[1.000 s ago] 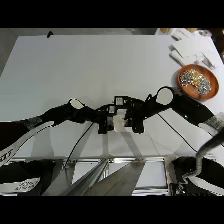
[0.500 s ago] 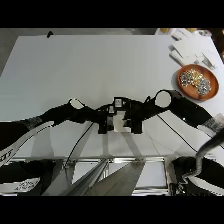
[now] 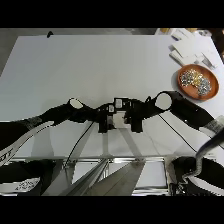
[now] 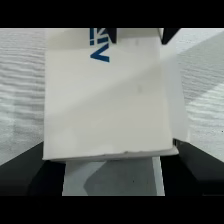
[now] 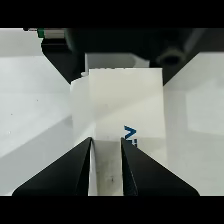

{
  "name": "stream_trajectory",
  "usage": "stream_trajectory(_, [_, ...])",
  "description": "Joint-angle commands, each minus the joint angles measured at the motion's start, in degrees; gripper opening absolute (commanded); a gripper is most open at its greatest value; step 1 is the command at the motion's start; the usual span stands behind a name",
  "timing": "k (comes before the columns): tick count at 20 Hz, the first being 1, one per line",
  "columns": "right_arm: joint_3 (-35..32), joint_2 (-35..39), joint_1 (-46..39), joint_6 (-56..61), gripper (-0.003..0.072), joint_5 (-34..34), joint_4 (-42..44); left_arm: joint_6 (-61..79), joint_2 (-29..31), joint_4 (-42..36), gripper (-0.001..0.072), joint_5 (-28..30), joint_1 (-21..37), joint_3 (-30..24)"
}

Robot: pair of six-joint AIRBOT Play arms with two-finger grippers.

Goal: Fold the box and place the chain.

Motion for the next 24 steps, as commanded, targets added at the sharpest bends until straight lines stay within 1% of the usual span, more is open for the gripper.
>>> stream_trajectory(1, [0.0,2.0,0.0,0.0,0.0162,-1.6,-0.4,0.2,0.0,0.2,0.0314,-0.4,0.0,0.0])
stream_trajectory(4, [0.0,2.0,0.0,0.0,0.0144,-2.2,-0.4,0.2,0.0,0.2,0.0314,-0.4,0.0,0.0])
stream_trajectory(5, [0.0,2.0,0.0,0.0,0.01,-2.7,-0.4,0.2,0.0,0.2,0.0314,-0.4,0.0,0.0])
stream_trajectory(6, [0.0,2.0,0.0,0.0,0.0083,-3.2,-0.4,0.2,0.0,0.2,0.0314,-0.4,0.0,0.0])
stream_trajectory(13, [-0.5,1.8,0.0,0.0,0.0087,-2.5,-0.4,0.2,0.0,0.2,0.0314,-0.4,0.0,0.0])
stream_trajectory(15, [-2.2,1.8,0.0,-0.1,0.0122,-2.5,-0.4,0.2,0.0,0.2,0.0314,-0.4,0.0,0.0])
stream_trajectory(16, [-3.0,1.8,0.0,0.0,0.0124,-2.4,-0.3,0.2,0.0,0.2,0.0314,-0.4,0.0,0.0])
stream_trajectory(17, [-3.6,1.8,0.0,0.0,0.0154,-2.3,-0.3,0.2,0.0,0.2,0.0314,-0.4,0.0,0.0])
stream_trajectory(18, [-3.8,1.8,0.0,0.0,0.0223,-1.8,-0.2,0.2,0.0,0.2,0.0314,-0.4,0.0,0.0])
stream_trajectory(19, [-3.8,1.8,0.0,-0.1,0.0261,-1.4,0.1,0.2,0.0,0.2,0.0314,-0.4,0.0,0.0])
stream_trajectory(22, [-3.8,2.0,0.0,-0.2,0.0337,-1.4,1.8,0.2,0.0,0.2,0.0314,-0.4,0.0,0.0])
stream_trajectory(24, [-3.7,2.7,0.0,-0.5,0.0344,-1.4,3.3,0.2,0.0,0.2,0.0314,-0.4,0.0,0.0])
